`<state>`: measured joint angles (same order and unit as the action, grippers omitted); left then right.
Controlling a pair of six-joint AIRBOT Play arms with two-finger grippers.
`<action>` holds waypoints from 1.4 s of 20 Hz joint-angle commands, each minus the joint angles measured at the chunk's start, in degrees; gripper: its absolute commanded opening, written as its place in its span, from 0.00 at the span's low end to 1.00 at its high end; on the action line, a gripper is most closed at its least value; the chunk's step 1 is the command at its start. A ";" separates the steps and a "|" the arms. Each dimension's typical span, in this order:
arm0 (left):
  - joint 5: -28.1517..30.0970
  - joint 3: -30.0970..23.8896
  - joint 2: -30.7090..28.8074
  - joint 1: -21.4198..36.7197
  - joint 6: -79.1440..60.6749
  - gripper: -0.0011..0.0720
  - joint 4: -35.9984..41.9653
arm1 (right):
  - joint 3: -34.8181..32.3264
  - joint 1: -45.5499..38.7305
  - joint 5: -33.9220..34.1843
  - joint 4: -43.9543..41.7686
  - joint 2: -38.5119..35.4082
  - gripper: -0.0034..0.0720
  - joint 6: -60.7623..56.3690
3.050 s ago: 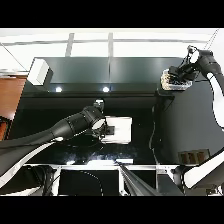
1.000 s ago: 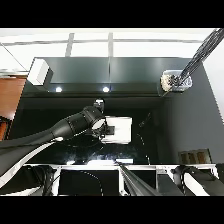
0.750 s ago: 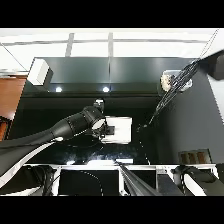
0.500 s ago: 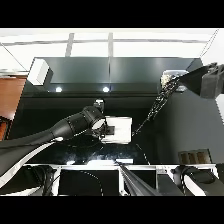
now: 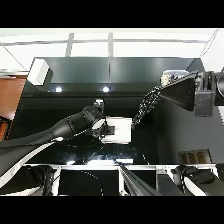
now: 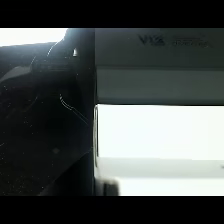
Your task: Fold the box and place the chain.
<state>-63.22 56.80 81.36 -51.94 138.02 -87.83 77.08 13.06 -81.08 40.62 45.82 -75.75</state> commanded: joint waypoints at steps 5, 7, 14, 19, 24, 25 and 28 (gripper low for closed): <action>-0.04 0.02 -0.02 0.02 0.02 0.05 0.00 | -0.02 0.42 1.73 -6.62 0.04 0.06 0.55; -0.04 0.02 -0.02 0.02 0.02 0.05 0.00 | -0.02 0.39 2.23 -8.24 0.04 0.06 1.14; -0.04 0.02 -0.02 0.02 0.02 0.05 0.02 | -0.02 0.42 5.49 -11.23 0.04 0.06 2.10; -0.04 0.02 -0.02 0.02 0.04 0.05 0.02 | -4.76 0.96 4.11 -8.85 0.07 0.06 2.08; -0.07 0.02 -0.02 0.02 0.02 0.05 0.02 | -18.21 7.61 11.96 -8.63 0.11 0.06 2.10; -0.07 0.02 -0.02 0.02 0.02 0.05 0.02 | -20.13 8.83 14.10 -8.63 0.17 0.06 2.10; -0.07 0.02 -0.02 0.02 0.02 0.05 0.02 | -22.27 10.78 17.11 -8.59 1.55 0.06 2.21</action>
